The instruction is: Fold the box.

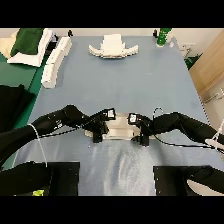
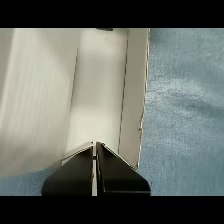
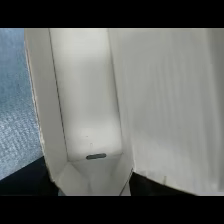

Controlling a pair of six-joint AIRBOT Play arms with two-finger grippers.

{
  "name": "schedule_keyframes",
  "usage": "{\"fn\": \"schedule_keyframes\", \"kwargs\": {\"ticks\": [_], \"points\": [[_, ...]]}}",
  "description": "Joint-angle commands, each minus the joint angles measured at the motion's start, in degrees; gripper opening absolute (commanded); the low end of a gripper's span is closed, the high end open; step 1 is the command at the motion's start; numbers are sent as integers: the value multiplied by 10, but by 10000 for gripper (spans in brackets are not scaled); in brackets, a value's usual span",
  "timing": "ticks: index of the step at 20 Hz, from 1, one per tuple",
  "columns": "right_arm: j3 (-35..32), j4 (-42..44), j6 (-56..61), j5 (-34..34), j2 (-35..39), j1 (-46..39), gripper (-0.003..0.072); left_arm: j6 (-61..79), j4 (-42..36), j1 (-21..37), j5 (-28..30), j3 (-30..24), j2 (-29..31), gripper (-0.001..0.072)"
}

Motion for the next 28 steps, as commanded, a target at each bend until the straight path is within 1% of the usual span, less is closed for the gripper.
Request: {"fn": "schedule_keyframes", "kwargs": {"ticks": [1, 2, 9, 10, 11, 12, 14, 16, 17, 19, 21, 23, 24, 25, 26, 28], "points": [[0, 0, 0, 0, 0, 0, 518, -3, -15, -3, -3, -1, -3, 515], [0, 0, 0, 0, 0, 0, 518, -3, -19, -3, -7, -1, -3, 620], [0, 0, 0, 0, 0, 0, 518, -7, -17, -3, -15, -1, -3, 615], [0, 0, 0, 0, 0, 0, 518, -25, -5, -2, -15, 0, -2, 462], [0, 0, 0, 0, 0, 0, 518, -60, 20, -2, -15, 0, 2, 173], [0, 0, 0, 0, 0, 0, 518, -104, 64, -2, -15, 2, 11, 15], [0, 0, 0, 0, 0, 0, 518, -223, 162, 2, -18, 6, 38, 15], [0, 0, 0, 0, 0, 0, 518, -354, 261, 12, -42, 12, 80, 15], [0, 0, 0, 0, 0, 0, 518, -416, 297, 20, -56, 14, 104, 15], [0, 0, 0, 0, 0, 0, 518, -525, 343, 48, -97, 15, 164, 15], [0, 0, 0, 0, 0, 0, 518, -636, 363, 97, -150, 15, 215, 14], [0, 0, 0, 0, 0, 0, 518, -733, 365, 163, -220, 13, 243, 14], [0, 0, 0, 0, 0, 0, 518, -757, 348, 196, -255, 9, 242, 15], [0, 0, 0, 0, 0, 0, 518, -756, 318, 222, -276, 1, 239, 14], [0, 0, 0, 0, 0, 0, 518, -756, 278, 243, -278, -12, 233, 14], [0, 0, 0, 0, 0, 0, 518, -750, 204, 254, -245, -44, 214, 14]]}}
